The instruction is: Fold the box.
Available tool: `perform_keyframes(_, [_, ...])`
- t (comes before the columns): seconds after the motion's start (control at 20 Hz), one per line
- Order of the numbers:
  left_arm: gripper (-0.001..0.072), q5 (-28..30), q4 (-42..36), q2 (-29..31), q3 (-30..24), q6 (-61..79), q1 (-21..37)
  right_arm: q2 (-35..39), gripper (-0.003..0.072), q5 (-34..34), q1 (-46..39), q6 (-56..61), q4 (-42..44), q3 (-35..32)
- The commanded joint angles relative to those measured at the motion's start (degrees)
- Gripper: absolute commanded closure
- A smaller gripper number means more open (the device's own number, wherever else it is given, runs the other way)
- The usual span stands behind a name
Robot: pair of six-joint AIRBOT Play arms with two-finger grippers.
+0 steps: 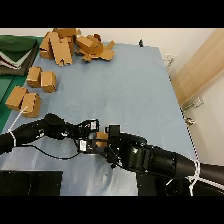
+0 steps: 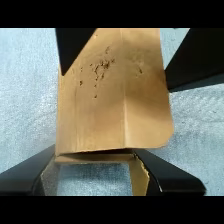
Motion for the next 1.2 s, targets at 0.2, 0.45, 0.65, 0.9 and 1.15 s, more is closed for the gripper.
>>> perform_keyframes(0.2, [0.0254, 0.09, 0.0, -0.02, 0.02, 0.02, 0.0, 4.17, 0.0026, 5.55, 2.47, 2.4, 3.58, 0.96])
perform_keyframes(0.45, [0.0254, 0.09, 0.0, -0.02, 0.02, 0.02, 0.0, 4.35, 0.0026, 3.41, 2.36, 3.63, -0.7, 0.96])
perform_keyframes(0.65, [0.0253, 0.07, 0.0, -0.02, 0.02, 0.02, 0.0, 4.35, 0.0025, 3.34, 2.36, 4.04, -2.75, 0.96])
perform_keyframes(0.9, [0.0254, 0.07, 0.0, -0.02, 0.02, 0.0, 0.0, 3.45, 0.0026, 3.26, 1.2, 4.07, -2.99, 0.96])
perform_keyframes(1.15, [0.0253, 0.07, 0.0, -0.02, 0.02, 0.02, 0.0, 2.12, 0.0026, 2.78, 0.7, 4.04, -2.75, 0.96])
